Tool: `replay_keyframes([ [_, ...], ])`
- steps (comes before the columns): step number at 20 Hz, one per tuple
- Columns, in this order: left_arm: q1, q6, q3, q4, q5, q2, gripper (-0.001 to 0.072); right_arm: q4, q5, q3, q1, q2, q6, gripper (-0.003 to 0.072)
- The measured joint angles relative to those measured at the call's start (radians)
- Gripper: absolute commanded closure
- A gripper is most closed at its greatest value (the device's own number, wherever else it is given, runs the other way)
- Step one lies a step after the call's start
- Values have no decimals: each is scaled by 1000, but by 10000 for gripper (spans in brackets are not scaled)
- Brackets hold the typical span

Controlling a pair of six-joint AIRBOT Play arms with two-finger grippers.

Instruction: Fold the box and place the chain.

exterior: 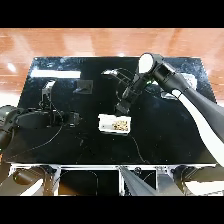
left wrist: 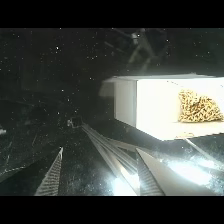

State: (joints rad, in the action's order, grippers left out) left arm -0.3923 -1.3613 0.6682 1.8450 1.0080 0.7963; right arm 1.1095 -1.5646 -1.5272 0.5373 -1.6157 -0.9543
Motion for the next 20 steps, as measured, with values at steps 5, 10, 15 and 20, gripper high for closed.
replay_keyframes([
  [5, 0, 0, 0, 0, -20, 1, 154, 58, 4, 70, 42, 24, 1, -34],
  [10, 0, 0, -1, 0, -24, 6, 154, 111, 33, 90, 66, 31, 2, -34],
  [15, 0, 1, -1, 0, -25, 16, 155, 184, 66, 94, 127, 31, -7, -33],
  [20, 0, 1, -1, -1, -27, 28, 155, 255, 109, 94, 193, 32, -14, -33],
])
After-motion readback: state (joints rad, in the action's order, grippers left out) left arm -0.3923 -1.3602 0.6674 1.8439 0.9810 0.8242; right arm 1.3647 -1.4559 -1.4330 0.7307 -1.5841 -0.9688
